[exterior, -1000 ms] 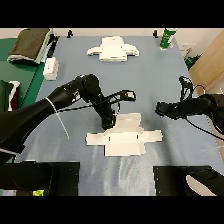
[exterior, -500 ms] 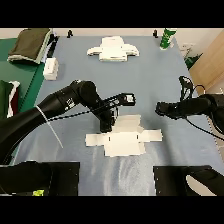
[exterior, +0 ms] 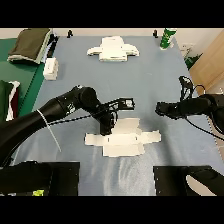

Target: Fold the box.

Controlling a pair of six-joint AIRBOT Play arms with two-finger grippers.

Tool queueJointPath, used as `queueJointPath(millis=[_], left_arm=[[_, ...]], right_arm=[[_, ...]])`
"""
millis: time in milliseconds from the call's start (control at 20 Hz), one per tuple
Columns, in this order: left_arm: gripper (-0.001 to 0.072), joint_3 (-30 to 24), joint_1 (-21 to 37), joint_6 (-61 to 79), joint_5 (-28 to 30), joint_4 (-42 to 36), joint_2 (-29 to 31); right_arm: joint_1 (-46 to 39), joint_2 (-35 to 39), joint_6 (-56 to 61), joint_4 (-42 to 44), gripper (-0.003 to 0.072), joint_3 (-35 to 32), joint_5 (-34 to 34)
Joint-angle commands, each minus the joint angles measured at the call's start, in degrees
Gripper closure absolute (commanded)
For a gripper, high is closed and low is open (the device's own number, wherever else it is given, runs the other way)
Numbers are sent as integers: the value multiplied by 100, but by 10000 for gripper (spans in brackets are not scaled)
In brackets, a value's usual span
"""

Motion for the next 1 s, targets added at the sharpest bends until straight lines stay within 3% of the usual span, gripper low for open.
queueJointPath(millis=[0,400,500,550,800,950], left_arm=[[697,-68,-179,52,24,13,-4],[694,-109,-175,48,-177,35,-2],[694,-109,-177,48,-164,57,-2],[694,-109,-177,46,-164,55,-2],[694,-109,-181,46,-168,28,-2],[694,-109,-179,46,-166,28,-2]], right_arm=[[4,-2,0,2,277,-2,0],[4,-2,0,2,293,0,-2],[4,-2,-4,2,485,0,-107],[4,-2,-146,31,659,0,-234],[210,50,-1174,896,686,-2,-1648],[1366,326,-1099,931,686,-92,-2463]])
